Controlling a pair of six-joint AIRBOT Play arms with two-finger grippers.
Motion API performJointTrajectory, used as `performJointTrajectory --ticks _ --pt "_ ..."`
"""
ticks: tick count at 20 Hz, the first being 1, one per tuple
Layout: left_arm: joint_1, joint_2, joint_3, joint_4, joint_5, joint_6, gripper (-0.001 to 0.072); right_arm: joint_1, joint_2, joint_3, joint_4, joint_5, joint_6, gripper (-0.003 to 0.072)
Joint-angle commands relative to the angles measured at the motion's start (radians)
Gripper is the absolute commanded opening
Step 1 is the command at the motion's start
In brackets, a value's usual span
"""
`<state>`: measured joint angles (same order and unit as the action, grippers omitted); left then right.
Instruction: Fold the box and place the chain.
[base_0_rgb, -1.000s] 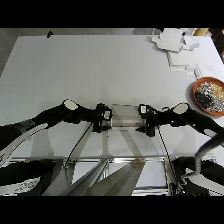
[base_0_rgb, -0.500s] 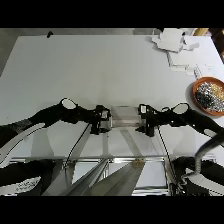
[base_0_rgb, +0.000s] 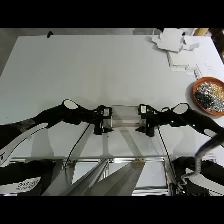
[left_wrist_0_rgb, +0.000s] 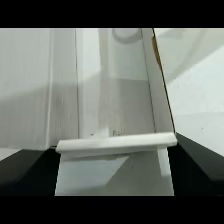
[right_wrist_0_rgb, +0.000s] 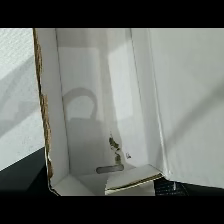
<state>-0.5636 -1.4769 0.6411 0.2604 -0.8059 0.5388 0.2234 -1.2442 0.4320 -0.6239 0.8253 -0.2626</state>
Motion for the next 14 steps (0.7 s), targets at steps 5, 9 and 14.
performJointTrajectory --ticks 5,9,14 --pt "-0.011 -0.01 0.001 -0.034 0.013 0.003 0.0703 0.0 0.0 0.0 0.0 0.001 0.0 0.0295" --pt "-0.013 -0.01 0.001 -0.021 0.008 0.003 0.0257 0.0 0.0 0.0 0.0 0.001 0.0 0.0295" --pt "-0.013 -0.01 0.001 -0.02 0.009 -0.001 0.0278 0.0 0.0 0.0 0.0 0.001 0.0 0.0295"
